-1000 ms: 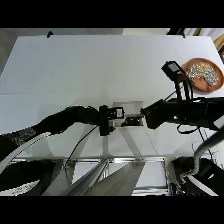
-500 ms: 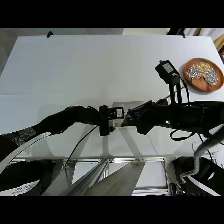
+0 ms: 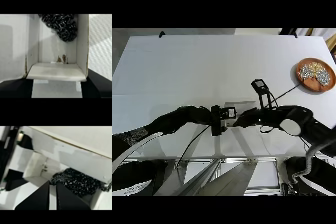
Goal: Fold the box and place the chain.
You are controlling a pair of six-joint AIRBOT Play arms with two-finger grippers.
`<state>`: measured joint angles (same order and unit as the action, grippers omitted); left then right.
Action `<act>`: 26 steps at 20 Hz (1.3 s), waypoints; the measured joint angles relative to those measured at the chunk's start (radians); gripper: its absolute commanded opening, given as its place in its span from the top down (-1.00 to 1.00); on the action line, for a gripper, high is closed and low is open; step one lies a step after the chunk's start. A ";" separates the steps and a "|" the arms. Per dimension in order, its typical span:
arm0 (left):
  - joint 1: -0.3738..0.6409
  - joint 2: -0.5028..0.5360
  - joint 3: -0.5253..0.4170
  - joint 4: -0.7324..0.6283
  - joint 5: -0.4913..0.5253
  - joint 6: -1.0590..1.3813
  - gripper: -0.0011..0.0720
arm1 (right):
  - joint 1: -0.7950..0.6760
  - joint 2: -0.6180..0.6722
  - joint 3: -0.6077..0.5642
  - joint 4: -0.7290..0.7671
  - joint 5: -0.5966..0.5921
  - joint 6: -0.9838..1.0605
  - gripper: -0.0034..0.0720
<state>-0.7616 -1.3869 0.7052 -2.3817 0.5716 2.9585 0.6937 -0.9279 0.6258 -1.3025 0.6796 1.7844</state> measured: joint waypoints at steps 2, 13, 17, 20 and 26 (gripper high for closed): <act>0.000 0.000 0.000 0.000 0.000 0.000 0.39 | 0.000 -0.064 -0.015 -0.002 -0.050 0.010 0.80; 0.000 0.000 0.000 0.000 0.000 0.000 0.39 | -0.125 0.021 0.043 -0.120 0.024 0.015 0.14; 0.000 0.000 0.000 0.000 0.000 0.000 0.39 | -0.333 0.037 0.124 -0.195 0.169 -0.006 0.32; 0.000 0.000 0.000 0.000 0.000 0.000 0.39 | -0.496 -0.018 0.153 -0.247 0.257 -0.037 0.31; 0.000 0.000 0.000 0.000 0.000 0.000 0.39 | -0.635 -0.259 0.192 -0.281 0.286 -0.095 0.31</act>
